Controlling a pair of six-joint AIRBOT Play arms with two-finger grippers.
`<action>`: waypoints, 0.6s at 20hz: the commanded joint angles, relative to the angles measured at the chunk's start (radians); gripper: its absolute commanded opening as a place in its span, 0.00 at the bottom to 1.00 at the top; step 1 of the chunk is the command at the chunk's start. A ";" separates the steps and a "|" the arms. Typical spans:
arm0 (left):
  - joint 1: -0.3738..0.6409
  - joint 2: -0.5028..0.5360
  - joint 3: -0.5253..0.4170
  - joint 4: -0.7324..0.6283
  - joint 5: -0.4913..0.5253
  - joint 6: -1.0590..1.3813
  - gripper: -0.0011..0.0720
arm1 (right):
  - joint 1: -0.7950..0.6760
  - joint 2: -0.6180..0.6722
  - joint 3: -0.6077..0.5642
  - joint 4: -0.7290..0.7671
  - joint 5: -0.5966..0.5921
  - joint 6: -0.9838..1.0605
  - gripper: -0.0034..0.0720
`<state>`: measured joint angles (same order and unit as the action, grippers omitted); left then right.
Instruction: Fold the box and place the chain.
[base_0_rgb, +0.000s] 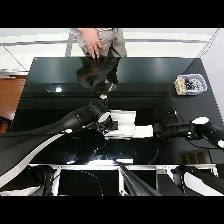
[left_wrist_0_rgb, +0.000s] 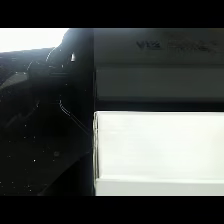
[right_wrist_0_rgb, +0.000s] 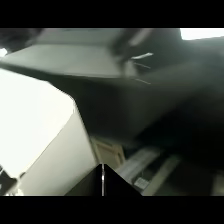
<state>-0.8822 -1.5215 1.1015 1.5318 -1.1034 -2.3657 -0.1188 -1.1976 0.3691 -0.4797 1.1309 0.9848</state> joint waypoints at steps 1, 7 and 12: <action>0.001 0.000 0.000 0.000 0.000 0.002 0.06 | 0.068 -0.032 0.065 0.075 0.024 -0.090 0.07; 0.001 0.000 0.000 0.000 0.001 0.002 0.06 | 0.095 -0.032 0.169 0.067 0.062 -0.083 0.80; 0.001 0.000 0.000 0.000 0.001 0.001 0.06 | 0.215 -0.032 0.169 0.040 0.007 -0.004 0.80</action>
